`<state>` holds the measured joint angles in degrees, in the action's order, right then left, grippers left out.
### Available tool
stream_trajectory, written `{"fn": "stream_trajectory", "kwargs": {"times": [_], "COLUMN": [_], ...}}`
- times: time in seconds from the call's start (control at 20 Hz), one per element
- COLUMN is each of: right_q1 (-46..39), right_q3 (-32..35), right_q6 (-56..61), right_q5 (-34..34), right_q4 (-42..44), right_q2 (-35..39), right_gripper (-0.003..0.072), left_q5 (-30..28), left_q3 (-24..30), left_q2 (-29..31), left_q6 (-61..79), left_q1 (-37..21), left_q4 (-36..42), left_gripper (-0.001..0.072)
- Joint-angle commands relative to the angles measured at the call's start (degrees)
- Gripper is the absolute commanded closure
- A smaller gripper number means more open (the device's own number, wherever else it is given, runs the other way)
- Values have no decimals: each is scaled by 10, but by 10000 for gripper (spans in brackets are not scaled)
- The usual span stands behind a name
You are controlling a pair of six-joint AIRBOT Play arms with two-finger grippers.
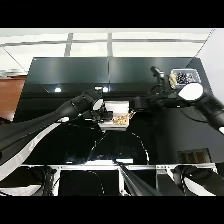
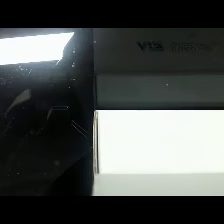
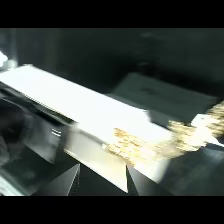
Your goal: Fold the box and place the chain.
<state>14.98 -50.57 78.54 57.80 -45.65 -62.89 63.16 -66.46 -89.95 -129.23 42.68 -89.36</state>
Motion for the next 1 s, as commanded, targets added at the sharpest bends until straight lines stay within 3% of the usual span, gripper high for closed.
{"fn": "stream_trajectory", "kwargs": {"times": [0.0, 0.05, 0.1, 0.15, 0.3, 0.4, 0.45, 0.55, 0.95], "right_q1": [-72, -76, -74, -70, -58, -58, -59, -87, -117], "right_q3": [11, 34, 61, 84, 120, 121, 116, 100, 29], "right_q6": [-146, -177, -220, -266, -430, -608, -742, -881, -931], "right_q5": [135, 149, 124, 76, -130, -218, -196, -153, -155], "right_q4": [-124, -139, -144, -144, -146, -120, -95, 0, 50], "right_q2": [32, 32, 32, 32, 22, 4, -6, -42, -179], "right_gripper": [339, 337, 228, -28, -34, -34, -34, -34, -34], "left_q5": [2, 2, 1, 1, 1, 1, 1, 1, 1], "left_q3": [0, 0, 0, 0, 0, 0, 0, 0, 0], "left_q2": [0, 0, 0, 0, 0, 0, 0, 0, 0], "left_q6": [0, 0, 0, 0, 0, 0, 0, 0, 0], "left_q1": [0, 0, 0, 0, 0, 0, 0, 0, 0], "left_q4": [0, 0, 0, 0, -1, -2, -2, -2, -2], "left_gripper": [679, 679, 679, 679, 679, 679, 679, 679, 679]}}
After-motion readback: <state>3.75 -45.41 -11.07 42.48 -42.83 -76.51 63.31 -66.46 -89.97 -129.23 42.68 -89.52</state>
